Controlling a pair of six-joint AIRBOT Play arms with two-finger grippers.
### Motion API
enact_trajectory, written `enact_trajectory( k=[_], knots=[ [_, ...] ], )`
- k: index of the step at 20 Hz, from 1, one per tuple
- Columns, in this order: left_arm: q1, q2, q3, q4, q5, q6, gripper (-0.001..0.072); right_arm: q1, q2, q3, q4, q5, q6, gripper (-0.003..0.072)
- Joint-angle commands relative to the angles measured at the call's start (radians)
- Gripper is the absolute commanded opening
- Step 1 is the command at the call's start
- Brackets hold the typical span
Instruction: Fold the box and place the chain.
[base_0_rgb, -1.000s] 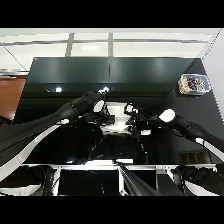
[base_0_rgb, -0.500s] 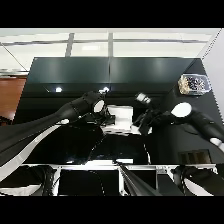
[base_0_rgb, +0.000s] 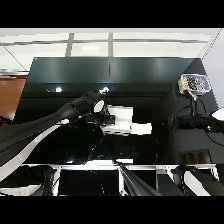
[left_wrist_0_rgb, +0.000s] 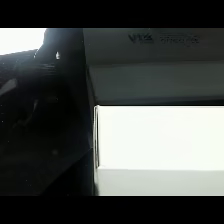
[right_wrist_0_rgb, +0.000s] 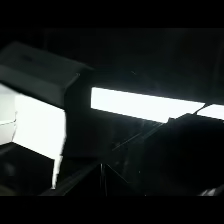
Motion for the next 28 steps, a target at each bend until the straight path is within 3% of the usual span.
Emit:
enact_trajectory(
  k=[1,7,14,28],
  knots=[
    [0.001,-0.001,0.000,-0.001,0.000,0.000,0.0031,-0.033,-0.072,-0.113,0.122,-0.035,0.103,0.0018],
    [0.001,0.000,0.000,-0.001,-0.002,0.000,0.0031,0.232,-0.313,-0.108,0.399,-0.133,-0.020,0.0018],
    [0.001,-0.001,0.000,-0.001,-0.006,0.000,0.0031,0.341,-0.328,-0.003,0.393,-0.103,-0.027,0.0018],
    [0.001,-0.001,0.000,-0.001,-0.004,0.000,0.0031,0.347,-0.328,0.047,0.388,-0.040,-0.066,0.0018]
  ],
)
